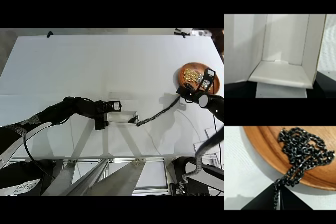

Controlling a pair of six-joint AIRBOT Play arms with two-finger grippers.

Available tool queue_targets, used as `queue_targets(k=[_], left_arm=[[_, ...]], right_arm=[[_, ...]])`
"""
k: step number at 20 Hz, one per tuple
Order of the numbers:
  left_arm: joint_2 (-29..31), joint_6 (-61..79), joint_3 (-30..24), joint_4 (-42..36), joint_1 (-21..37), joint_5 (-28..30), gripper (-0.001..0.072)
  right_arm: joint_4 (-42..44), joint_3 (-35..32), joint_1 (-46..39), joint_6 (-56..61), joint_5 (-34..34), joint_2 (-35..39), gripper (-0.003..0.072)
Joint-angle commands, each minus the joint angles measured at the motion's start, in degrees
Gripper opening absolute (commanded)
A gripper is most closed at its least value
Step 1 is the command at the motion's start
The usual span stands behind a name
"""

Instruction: Fold the box and place the chain.

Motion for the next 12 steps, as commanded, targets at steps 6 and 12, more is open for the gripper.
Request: queue_targets(k=[6, 12], left_arm=[[0.0, 0.0, 0.0, 0.0, 0.0, 0.0, 0.0396], [0.0, 0.0, 0.0, 0.0, 0.0, 0.0, 0.0396]], right_arm=[[0.1, 0.0, 11.8, -3.3, 10.3, 21.7, 0.0016], [0.3, 2.1, 21.5, -3.3, 22.9, 40.7, 0.0016]])
